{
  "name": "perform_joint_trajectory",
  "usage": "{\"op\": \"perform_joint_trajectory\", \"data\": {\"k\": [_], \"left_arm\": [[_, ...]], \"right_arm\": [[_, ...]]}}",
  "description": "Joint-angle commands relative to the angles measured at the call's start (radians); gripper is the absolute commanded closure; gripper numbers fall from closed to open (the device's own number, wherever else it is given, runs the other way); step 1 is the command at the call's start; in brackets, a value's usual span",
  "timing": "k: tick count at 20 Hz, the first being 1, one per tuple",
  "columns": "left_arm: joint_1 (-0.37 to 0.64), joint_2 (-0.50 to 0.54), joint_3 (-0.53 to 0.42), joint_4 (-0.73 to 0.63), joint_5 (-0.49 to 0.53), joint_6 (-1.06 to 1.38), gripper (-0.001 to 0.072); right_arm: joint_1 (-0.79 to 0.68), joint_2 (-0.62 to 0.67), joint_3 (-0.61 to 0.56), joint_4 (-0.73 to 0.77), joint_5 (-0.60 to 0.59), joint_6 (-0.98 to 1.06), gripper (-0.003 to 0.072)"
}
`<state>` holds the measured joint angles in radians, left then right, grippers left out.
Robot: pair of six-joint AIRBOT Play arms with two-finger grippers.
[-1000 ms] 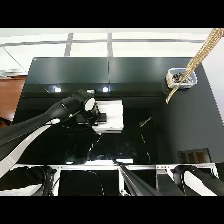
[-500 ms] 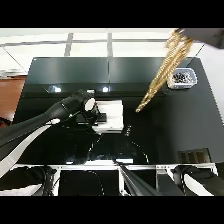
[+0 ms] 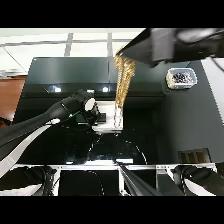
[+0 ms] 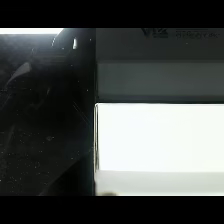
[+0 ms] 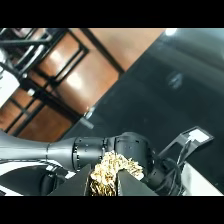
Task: Fold the box and place the chain.
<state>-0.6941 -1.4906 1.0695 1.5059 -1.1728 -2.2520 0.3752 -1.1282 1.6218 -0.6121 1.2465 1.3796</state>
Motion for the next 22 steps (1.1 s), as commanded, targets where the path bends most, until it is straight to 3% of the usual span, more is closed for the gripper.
{"op": "perform_joint_trajectory", "data": {"k": [1,7,10,12,14,15,16,19,22], "left_arm": [[0.001,0.000,0.001,0.001,-0.010,0.001,0.0684],[0.001,0.000,0.001,0.001,-0.014,0.001,0.0685],[0.001,0.000,0.001,0.001,-0.013,0.001,0.0685],[0.001,0.000,0.001,0.001,-0.013,0.001,0.0685],[0.001,0.000,0.001,0.001,-0.013,0.001,0.0685],[0.001,0.000,0.001,0.001,-0.013,0.001,0.0685],[0.001,0.000,0.001,0.001,-0.013,0.001,0.0685],[0.001,0.000,0.001,0.001,-0.013,0.001,0.0684],[0.001,-0.001,0.001,0.000,-0.013,0.000,0.0685]], "right_arm": [[0.057,-0.051,-0.060,-0.079,-0.041,0.009,0.0680],[0.071,-0.059,-0.383,-0.132,-0.106,0.056,0.0679],[0.116,-0.069,-0.543,-0.120,-0.282,0.085,0.0678],[0.149,-0.093,-0.596,-0.120,-0.369,0.101,0.0678],[0.158,-0.115,-0.602,-0.122,-0.376,0.102,0.0672],[0.158,-0.116,-0.602,-0.124,-0.375,0.102,0.0565],[0.152,-0.115,-0.602,-0.122,-0.367,0.102,0.0380],[0.089,-0.095,-0.600,-0.130,-0.275,0.100,0.0374],[-0.029,-0.010,-0.600,-0.251,-0.172,0.096,0.0374]]}}
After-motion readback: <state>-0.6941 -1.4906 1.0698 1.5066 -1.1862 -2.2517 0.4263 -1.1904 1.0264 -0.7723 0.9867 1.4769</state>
